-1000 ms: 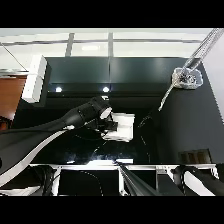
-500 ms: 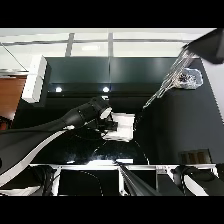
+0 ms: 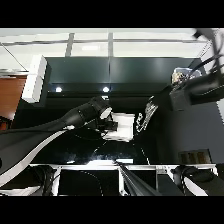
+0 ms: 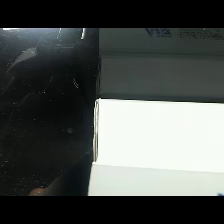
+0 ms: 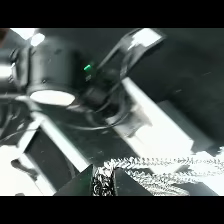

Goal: Fold the box and place the chain.

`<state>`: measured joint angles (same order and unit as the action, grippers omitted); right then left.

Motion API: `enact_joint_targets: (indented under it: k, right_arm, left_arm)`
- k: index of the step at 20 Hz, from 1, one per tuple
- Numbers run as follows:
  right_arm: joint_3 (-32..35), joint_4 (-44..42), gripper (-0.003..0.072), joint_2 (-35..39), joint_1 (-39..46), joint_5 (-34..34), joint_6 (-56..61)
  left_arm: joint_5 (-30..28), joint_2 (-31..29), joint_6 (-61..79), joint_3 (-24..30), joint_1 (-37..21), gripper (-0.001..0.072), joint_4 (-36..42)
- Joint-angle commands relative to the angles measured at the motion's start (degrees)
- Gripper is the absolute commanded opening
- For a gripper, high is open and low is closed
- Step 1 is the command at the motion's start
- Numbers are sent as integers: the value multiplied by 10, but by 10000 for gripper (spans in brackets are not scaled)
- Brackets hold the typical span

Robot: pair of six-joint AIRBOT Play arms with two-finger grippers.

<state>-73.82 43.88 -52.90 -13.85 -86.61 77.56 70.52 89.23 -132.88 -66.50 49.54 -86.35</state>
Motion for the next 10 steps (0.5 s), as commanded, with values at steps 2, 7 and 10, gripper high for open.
enact_joint_targets:
  k: [2,7,10]
  right_arm:
    - [95,-71,7,-5,-35,75,-40]
    - [161,-90,7,-36,-88,122,-54]
    - [205,-63,7,-37,-89,154,-54]
  left_arm:
    - [0,0,0,0,0,31,0]
    - [0,0,0,0,0,31,0]
    - [0,0,0,0,0,31,0]
